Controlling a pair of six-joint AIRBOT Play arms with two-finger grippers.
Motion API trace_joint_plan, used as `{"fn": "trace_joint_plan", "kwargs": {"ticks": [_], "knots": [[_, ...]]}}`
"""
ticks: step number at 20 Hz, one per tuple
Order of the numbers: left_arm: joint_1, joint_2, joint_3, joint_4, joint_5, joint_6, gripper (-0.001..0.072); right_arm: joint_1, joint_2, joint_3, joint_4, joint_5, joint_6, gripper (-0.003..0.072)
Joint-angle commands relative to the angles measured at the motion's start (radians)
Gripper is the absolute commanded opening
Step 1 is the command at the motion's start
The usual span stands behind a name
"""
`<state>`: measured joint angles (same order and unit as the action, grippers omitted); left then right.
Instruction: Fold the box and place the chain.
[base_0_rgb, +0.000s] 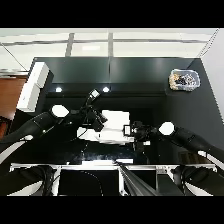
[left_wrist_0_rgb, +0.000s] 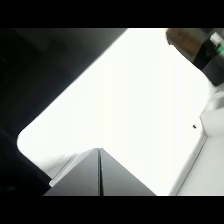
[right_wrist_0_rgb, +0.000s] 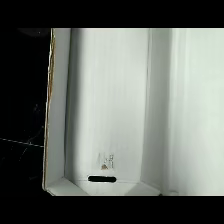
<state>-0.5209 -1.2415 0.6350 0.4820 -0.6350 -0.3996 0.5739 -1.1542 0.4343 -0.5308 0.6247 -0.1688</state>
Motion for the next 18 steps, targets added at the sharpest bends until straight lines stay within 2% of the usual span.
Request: {"fn": "trace_joint_plan", "kwargs": {"ticks": [1, 4, 7, 10, 12, 13, 14, 15, 16, 18], "knots": [[0.0, -0.016, 0.004, 0.013, -0.012, -0.001, 0.0028, 0.0, 0.0, 0.0, -0.001, 0.0, 0.0, 0.0171], [0.043, 0.031, 0.025, 0.053, -0.053, -0.036, 0.0029, 0.0, 0.0, 0.0, -0.001, 0.0, 0.0, 0.0172], [0.116, 0.14, 0.036, 0.265, -0.124, -0.201, 0.0029, 0.0, 0.0, 0.0, -0.001, 0.0, 0.0, 0.0171], [0.214, 0.234, 0.034, 0.382, -0.309, -0.249, 0.003, 0.0, 0.0, 0.0, -0.001, 0.0, 0.0, 0.0171], [0.26, 0.257, 0.011, 0.381, -0.497, -0.037, 0.0039, 0.0, 0.0, 0.0, -0.001, 0.0, 0.0, 0.0171], [0.262, 0.257, -0.006, 0.381, -0.587, 0.106, 0.017, 0.0, 0.0, 0.0, -0.001, 0.0, 0.0, 0.0171], [0.256, 0.257, -0.029, 0.381, -0.61, 0.201, 0.0368, 0.0, 0.0, 0.0, -0.001, 0.0, 0.0, 0.0171], [0.244, 0.256, -0.05, 0.382, -0.587, 0.249, 0.0631, 0.0, 0.0, 0.0, -0.001, 0.0, 0.0, 0.0171], [0.23, 0.255, -0.065, 0.391, -0.532, 0.259, 0.0715, 0.0, 0.0, 0.0, -0.001, 0.0, 0.0, 0.0171], [0.192, 0.249, -0.085, 0.438, -0.405, 0.296, 0.0715, 0.0, 0.0, 0.0, -0.001, 0.0, 0.0, 0.0172]]}}
